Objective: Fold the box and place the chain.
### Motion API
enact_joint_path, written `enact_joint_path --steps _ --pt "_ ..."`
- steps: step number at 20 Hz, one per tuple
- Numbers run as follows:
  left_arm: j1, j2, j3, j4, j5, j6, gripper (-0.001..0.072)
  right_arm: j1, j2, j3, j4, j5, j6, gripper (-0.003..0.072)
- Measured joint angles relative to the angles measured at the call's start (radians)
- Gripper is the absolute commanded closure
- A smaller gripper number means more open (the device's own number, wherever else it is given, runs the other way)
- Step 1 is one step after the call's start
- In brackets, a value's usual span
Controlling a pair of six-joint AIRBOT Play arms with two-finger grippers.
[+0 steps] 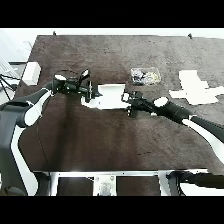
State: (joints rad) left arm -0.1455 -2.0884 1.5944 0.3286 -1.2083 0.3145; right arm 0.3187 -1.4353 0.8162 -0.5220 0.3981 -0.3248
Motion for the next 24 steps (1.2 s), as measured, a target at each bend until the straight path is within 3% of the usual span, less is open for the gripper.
enact_joint_path --steps 24 --pt "0.000 0.000 0.000 0.000 -0.006 0.000 0.0689 -0.148 -0.101 0.200 0.018 0.304 -0.027 0.0122"
